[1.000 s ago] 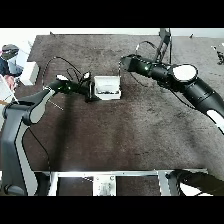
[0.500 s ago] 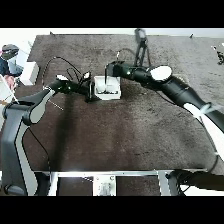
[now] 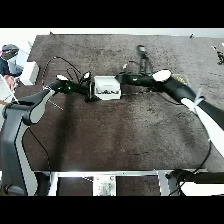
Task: Fold the box and place the chain.
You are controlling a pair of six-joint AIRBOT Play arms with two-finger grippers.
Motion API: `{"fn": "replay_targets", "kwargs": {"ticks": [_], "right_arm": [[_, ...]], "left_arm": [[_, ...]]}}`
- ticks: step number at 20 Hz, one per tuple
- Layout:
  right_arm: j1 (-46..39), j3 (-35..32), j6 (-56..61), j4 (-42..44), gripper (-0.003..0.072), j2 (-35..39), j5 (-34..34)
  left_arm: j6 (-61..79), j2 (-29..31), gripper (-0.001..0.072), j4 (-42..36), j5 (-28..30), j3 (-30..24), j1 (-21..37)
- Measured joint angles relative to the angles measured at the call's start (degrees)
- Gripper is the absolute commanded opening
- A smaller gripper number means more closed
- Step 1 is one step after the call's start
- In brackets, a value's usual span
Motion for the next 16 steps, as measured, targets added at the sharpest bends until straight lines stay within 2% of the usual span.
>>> {"fn": "replay_targets", "kwargs": {"ticks": [4,8,13,16], "right_arm": [[-11.04,-5.99,4.98,-4.98,0.0294,4.39,1.79],[-18.01,-9.55,12.68,-12.46,0.0294,4.13,2.27],[-20.35,-7.76,19.76,-18.84,0.0293,-1.22,0.85],[-20.31,-4.94,27.41,-26.93,0.0293,-4.0,0.74]], "left_arm": [[0.0,0.0,0.0286,0.0,0.0,0.0,0.0],[0.0,0.0,0.0286,0.0,0.02,0.0,0.0],[0.02,0.0,0.0286,0.02,0.02,0.0,0.0],[0.0,0.0,0.0286,0.02,0.02,0.0,0.0]]}}
